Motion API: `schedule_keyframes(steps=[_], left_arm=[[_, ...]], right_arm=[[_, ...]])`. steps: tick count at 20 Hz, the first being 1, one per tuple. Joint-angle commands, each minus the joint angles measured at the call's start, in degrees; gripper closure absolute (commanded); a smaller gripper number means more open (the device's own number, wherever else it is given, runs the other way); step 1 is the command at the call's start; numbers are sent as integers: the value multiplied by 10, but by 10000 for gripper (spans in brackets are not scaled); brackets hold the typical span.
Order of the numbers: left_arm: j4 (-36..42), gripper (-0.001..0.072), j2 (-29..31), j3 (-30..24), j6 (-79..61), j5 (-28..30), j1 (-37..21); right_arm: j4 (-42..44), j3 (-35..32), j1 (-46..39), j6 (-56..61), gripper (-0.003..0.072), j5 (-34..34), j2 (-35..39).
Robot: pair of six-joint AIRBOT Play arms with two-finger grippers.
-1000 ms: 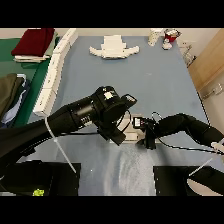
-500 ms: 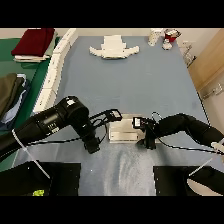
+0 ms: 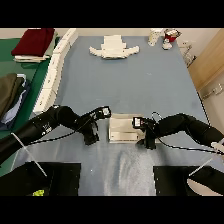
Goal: Fold the box.
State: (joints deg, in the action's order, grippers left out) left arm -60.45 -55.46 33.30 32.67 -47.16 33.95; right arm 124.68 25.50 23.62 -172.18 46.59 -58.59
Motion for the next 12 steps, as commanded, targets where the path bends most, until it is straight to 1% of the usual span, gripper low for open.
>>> schedule_keyframes(steps=[1, 2, 4, 6, 9, 12], left_arm=[[59, 54, 0, -37, -122, 69, -34], [93, 53, 0, -47, -179, 82, -35], [185, 53, -3, -66, -301, 82, -35], [259, 53, -14, -81, -399, 82, -35], [317, 53, -40, -83, -473, 86, -37], [355, 54, -57, -81, -489, 106, -37]], right_arm=[[0, 0, 0, 0, 177, 0, 0], [0, 0, 0, 0, 177, 0, 0], [0, 0, 0, 0, 177, 0, 0], [0, 0, 0, 0, 177, 0, 0], [0, 0, 0, 0, 177, 0, 0], [0, 0, 0, 0, 177, 0, 0]])
